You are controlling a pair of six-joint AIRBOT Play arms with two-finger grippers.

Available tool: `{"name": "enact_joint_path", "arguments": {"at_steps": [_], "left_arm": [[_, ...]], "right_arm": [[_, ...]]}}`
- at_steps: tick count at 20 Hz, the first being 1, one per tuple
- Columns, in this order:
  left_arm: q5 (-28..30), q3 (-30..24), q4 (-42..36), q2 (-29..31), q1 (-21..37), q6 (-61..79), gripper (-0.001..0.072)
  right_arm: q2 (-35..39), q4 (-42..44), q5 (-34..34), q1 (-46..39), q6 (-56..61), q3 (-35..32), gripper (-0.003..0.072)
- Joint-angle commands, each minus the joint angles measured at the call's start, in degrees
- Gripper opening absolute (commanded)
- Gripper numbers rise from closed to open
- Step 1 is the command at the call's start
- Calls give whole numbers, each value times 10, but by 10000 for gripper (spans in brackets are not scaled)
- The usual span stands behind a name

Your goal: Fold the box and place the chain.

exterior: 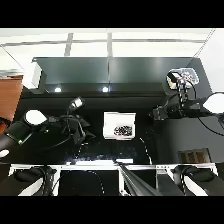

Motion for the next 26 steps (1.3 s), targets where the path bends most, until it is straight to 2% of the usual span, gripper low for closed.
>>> {"name": "enact_joint_path", "arguments": {"at_steps": [1,4,6,8,17,23,26], "left_arm": [[85,-9,-63,-27,-38,346,720],[82,9,-87,-99,-57,368,720],[83,10,-146,-130,-62,369,720],[87,10,-152,-148,-61,368,719],[97,20,-150,-156,-63,362,717],[112,52,-125,-184,-110,358,716],[113,56,-121,-188,-111,353,694]], "right_arm": [[0,1,-13,1,0,0,313],[0,2,-22,1,0,0,313],[0,3,-22,1,1,0,313],[0,7,-21,1,1,0,313],[0,7,-22,1,1,0,313],[0,6,-22,1,1,0,312],[0,6,-22,1,0,0,313]]}}
